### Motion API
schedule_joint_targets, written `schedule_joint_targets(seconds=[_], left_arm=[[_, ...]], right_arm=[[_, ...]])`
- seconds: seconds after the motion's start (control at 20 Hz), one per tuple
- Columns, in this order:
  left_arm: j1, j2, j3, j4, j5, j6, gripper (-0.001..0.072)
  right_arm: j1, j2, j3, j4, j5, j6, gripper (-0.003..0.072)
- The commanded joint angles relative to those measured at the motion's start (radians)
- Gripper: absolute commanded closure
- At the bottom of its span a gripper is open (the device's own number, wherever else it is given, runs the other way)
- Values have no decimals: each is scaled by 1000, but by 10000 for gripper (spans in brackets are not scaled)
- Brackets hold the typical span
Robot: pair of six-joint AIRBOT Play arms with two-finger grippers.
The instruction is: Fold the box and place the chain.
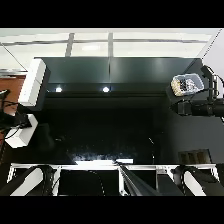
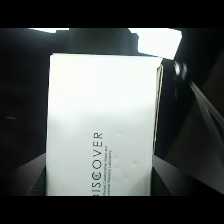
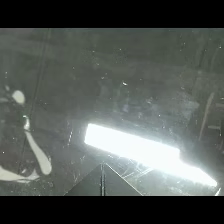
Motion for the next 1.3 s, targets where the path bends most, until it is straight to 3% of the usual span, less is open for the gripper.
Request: schedule_joint_targets(seconds=[0.0, 0.25, 0.5, 1.0, 1.05, 1.15, 1.25], left_arm=[[105, 5, -4, -6, 155, 98, 348], [106, -79, -3, -118, 275, 317, 356], [106, -170, -3, -174, 421, 333, 356], [106, -254, 62, -185, 525, 332, 343], [106, -254, 74, -185, 520, 332, 267], [102, -253, 115, -182, 458, 332, -11], [97, -253, 177, -181, 357, 331, -11]], right_arm=[[0, 0, -1, 0, -6, -1, 673], [0, 0, -1, 1, -9, 3, 673], [0, 0, -1, 1, -47, 16, 673], [2, 0, -1, 1, -62, 45, 673], [3, 0, -1, 3, -60, 47, 673], [2, 0, -1, 3, -56, 53, 673], [2, 0, 0, 3, -56, 51, 673]])
